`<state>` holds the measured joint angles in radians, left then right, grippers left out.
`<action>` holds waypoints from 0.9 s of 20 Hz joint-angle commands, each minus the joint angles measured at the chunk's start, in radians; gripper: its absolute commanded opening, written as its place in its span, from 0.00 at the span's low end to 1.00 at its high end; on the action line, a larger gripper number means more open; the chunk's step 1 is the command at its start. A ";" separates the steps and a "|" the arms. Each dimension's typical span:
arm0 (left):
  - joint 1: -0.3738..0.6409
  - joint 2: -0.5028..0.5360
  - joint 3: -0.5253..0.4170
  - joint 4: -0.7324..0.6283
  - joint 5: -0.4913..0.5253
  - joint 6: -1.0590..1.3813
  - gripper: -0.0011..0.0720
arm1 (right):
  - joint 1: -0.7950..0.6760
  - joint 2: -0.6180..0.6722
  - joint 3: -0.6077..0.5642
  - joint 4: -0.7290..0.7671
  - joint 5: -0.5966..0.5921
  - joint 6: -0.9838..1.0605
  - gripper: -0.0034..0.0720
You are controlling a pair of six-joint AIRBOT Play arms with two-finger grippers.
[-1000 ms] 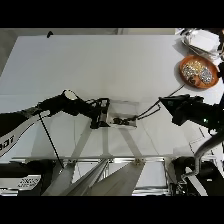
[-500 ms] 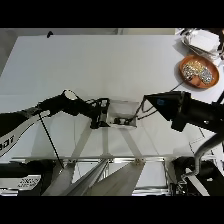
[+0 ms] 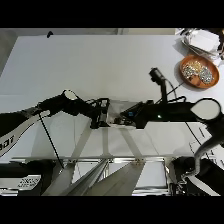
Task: Fold the box and place the chain.
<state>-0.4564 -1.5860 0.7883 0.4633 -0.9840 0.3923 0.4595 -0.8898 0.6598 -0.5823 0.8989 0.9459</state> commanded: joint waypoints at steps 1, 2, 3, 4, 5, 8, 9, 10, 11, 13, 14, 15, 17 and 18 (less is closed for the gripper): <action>0.000 0.000 0.001 0.000 0.000 0.000 0.48 | 0.034 -0.150 0.000 -0.072 -0.006 -0.001 0.08; 0.000 0.000 0.001 0.000 0.000 0.000 0.48 | 0.041 -0.183 0.000 -0.072 -0.014 -0.002 0.08; 0.000 0.000 0.001 0.000 0.000 0.000 0.48 | 0.050 -0.211 0.000 -0.072 -0.032 -0.002 0.08; 0.000 0.000 0.001 0.000 0.000 0.000 0.48 | 0.061 -0.238 0.000 -0.072 -0.060 -0.002 0.08; 0.000 0.000 0.001 0.000 0.000 0.000 0.48 | 0.072 -0.260 0.000 -0.071 -0.091 -0.002 0.08; 0.000 0.000 0.001 0.000 0.000 0.000 0.48 | 0.102 -0.317 0.000 -0.065 -0.162 -0.002 0.08; 0.000 0.000 0.001 0.000 0.000 0.001 0.48 | 0.110 -0.328 0.000 -0.065 -0.178 -0.001 0.12; 0.000 0.000 0.001 0.000 0.000 0.001 0.48 | 0.115 -0.334 0.000 -0.065 -0.194 -0.001 0.15; 0.000 0.000 0.001 0.000 0.000 0.000 0.48 | 0.115 -0.338 0.000 -0.064 -0.210 -0.001 0.15; 0.000 0.000 0.001 0.000 0.000 0.000 0.48 | 0.115 -0.340 0.000 -0.070 -0.251 -0.002 0.25; 0.000 0.000 0.001 0.000 0.000 0.000 0.48 | 0.115 -0.340 0.000 -0.073 -0.276 -0.003 0.33; 0.000 0.000 0.001 0.000 0.000 0.001 0.48 | 0.115 -0.338 0.000 -0.071 -0.286 -0.002 0.38; 0.000 0.000 0.001 0.000 0.000 0.000 0.48 | 0.115 -0.314 0.001 -0.064 -0.266 -0.006 0.41; 0.000 0.000 0.001 0.000 0.000 0.000 0.48 | 0.111 -0.286 0.001 -0.070 -0.263 -0.018 0.41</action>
<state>-0.4564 -1.5860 0.7883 0.4633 -0.9844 0.3927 0.5720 -1.2068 0.6598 -0.6502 0.6498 0.9413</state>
